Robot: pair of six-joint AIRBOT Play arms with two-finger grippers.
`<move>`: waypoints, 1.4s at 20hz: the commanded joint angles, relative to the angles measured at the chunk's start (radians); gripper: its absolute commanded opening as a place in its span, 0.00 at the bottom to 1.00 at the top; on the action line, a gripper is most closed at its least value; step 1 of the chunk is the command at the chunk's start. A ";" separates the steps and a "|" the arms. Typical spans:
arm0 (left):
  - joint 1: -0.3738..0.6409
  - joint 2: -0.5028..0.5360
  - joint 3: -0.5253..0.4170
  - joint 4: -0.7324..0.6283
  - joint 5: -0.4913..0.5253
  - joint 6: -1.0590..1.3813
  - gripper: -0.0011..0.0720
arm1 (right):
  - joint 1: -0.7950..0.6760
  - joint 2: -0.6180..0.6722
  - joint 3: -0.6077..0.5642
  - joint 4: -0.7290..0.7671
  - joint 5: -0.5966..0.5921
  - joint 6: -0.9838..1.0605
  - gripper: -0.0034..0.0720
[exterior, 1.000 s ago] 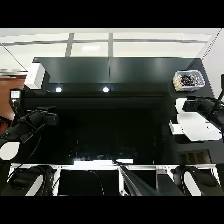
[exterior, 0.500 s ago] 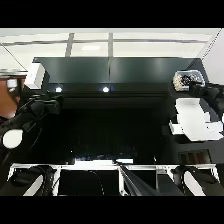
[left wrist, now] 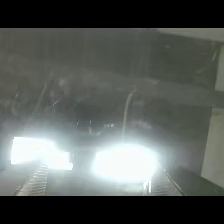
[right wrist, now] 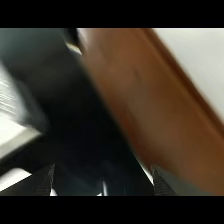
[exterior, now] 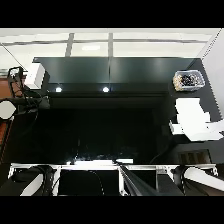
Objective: Fold the box and place the chain.
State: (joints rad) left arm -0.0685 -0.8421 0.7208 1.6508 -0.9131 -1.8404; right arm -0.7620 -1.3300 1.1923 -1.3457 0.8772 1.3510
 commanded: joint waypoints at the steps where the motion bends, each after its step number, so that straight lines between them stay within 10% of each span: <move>1: 0.013 -0.017 0.019 0.012 -0.036 -0.060 0.99 | -0.143 -0.142 0.101 -0.045 0.268 -0.049 0.97; 15: 0.013 -0.067 0.019 -0.060 -0.066 -0.101 0.99 | -0.159 -0.294 0.099 0.041 0.410 -0.630 0.97; 18: 0.013 -0.067 0.019 -0.067 -0.064 -0.101 0.99 | -0.163 -0.296 0.098 0.027 0.429 -0.631 0.69; 23: 0.013 -0.067 0.019 -0.078 -0.064 -0.101 0.99 | -0.164 -0.288 0.072 0.022 0.507 -0.588 0.66; 27: 0.013 -0.067 0.019 -0.089 -0.065 -0.100 0.99 | -0.164 -0.223 0.043 0.016 0.515 -0.589 0.07; 28: 0.013 -0.067 0.019 -0.090 -0.064 -0.100 0.99 | -0.164 -0.205 0.039 0.034 0.515 -0.589 0.07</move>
State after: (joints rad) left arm -0.0563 -0.9085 0.7395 1.5684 -0.9779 -1.9415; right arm -0.9264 -1.5742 1.2461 -1.3258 1.3804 0.7578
